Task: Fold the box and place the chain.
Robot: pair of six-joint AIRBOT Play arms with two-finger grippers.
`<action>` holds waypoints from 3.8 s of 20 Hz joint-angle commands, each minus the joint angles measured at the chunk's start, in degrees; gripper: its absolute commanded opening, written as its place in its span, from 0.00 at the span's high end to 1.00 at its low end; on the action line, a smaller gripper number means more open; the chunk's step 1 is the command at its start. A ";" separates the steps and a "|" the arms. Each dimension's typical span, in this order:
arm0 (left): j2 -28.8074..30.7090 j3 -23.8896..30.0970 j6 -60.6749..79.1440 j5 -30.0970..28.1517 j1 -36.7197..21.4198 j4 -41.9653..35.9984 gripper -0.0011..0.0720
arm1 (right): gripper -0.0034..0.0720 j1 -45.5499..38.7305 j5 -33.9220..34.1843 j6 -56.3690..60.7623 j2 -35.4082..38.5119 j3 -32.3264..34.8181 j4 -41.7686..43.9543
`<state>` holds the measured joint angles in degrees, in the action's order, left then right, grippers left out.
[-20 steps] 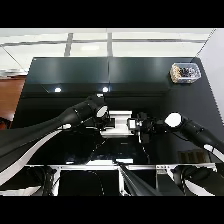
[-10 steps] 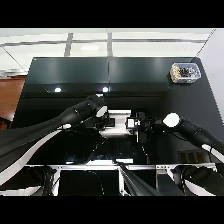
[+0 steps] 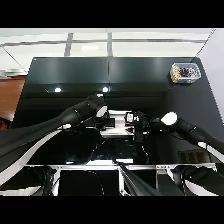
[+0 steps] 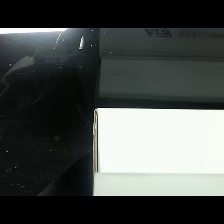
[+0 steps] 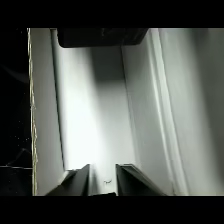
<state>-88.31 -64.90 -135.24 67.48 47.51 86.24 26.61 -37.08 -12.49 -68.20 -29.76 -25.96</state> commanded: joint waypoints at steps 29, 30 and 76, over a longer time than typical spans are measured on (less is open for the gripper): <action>0.02 -0.07 0.00 0.09 -0.02 0.07 0.95 | 0.94 -21.94 -28.41 66.86 -6.12 -4.90 -0.31; 0.02 -0.07 0.00 0.09 -0.02 0.07 0.95 | 0.92 -21.97 -30.45 66.86 -6.12 -6.91 -2.38; 0.02 -0.07 0.00 0.04 -0.02 0.09 0.95 | 0.55 14.64 -21.31 137.41 -14.01 -25.70 -57.16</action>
<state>-88.31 -64.93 -135.26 67.46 47.51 86.30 40.36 -58.35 122.50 -81.41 -55.33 -82.54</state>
